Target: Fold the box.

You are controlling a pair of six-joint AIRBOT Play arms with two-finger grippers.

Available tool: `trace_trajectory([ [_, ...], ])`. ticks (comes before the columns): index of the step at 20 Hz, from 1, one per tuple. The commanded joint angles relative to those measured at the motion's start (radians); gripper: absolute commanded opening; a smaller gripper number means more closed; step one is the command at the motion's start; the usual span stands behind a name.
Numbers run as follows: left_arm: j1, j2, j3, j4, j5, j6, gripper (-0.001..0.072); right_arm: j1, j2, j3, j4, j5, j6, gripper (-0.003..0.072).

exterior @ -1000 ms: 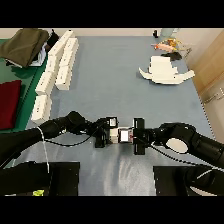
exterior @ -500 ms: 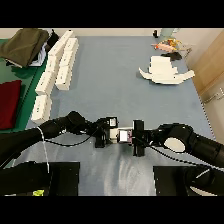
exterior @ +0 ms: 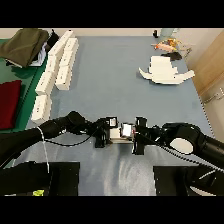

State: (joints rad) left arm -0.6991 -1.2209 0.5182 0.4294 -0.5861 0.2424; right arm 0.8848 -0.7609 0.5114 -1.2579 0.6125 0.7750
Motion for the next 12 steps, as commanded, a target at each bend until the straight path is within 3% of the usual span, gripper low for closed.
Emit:
trace_trajectory([
  [1,0.000,0.000,0.000,0.000,0.000,0.000,0.0509,-0.003,-0.031,-0.017,0.112,-0.096,0.085,0.0004],
  [5,0.000,0.000,0.000,0.000,0.000,0.000,0.0509,-0.011,-0.057,-0.083,0.357,-0.257,0.081,0.0004],
  [12,0.000,0.000,0.000,0.000,0.000,0.000,0.0509,-0.004,-0.057,-0.178,0.449,-0.326,0.081,0.0003],
])
